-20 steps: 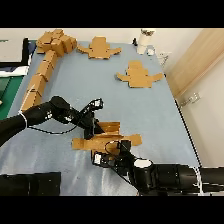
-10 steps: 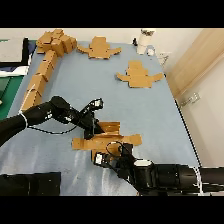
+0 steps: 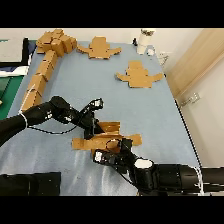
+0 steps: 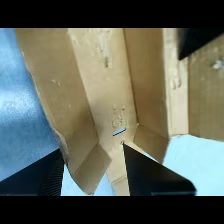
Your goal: Fold the box.
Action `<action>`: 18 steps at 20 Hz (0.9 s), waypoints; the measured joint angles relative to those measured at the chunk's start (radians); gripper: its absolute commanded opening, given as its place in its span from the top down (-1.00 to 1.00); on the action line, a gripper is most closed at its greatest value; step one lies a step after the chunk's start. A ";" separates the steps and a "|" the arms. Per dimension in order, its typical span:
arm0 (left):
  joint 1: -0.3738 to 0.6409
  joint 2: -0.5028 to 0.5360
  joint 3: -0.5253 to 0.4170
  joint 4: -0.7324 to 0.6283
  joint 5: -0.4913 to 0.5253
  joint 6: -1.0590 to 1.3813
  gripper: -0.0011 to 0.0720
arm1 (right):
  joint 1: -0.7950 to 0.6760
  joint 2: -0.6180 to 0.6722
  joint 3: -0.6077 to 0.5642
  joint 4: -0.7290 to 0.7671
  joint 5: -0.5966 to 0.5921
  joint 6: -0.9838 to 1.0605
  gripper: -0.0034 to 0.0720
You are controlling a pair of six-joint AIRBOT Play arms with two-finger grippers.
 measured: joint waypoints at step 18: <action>0.000 0.000 0.000 0.000 -0.002 0.000 0.94 | -0.217 0.235 -0.098 0.005 0.166 -0.102 -1.00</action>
